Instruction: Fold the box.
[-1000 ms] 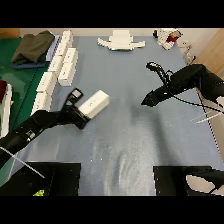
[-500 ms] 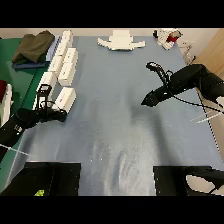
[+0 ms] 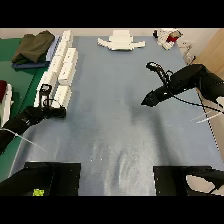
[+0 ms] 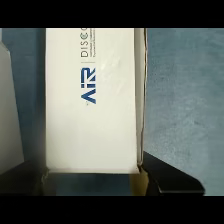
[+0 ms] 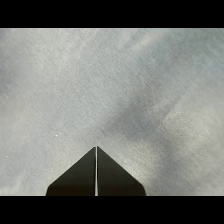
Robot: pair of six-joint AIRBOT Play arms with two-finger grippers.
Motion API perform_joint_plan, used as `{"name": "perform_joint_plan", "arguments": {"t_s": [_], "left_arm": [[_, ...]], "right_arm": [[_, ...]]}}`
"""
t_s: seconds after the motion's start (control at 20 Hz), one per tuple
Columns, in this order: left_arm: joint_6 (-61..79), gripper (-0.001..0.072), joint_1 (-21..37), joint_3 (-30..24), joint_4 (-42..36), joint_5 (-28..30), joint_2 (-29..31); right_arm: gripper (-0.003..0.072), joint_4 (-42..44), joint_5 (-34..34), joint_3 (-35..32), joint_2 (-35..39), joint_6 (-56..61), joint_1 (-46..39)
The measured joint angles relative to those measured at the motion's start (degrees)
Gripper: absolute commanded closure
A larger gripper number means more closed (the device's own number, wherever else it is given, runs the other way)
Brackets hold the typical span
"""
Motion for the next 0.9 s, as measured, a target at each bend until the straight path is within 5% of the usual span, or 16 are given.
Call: {"name": "perform_joint_plan", "arguments": {"t_s": [0.9], "left_arm": [[-0.9, 0.0184, -2.8, 27.4, -0.3, 0.6, -23.1]], "right_arm": [[0.0681, 0.0, 0.0, 0.0, 0.0, 0.0, 0.0]]}}
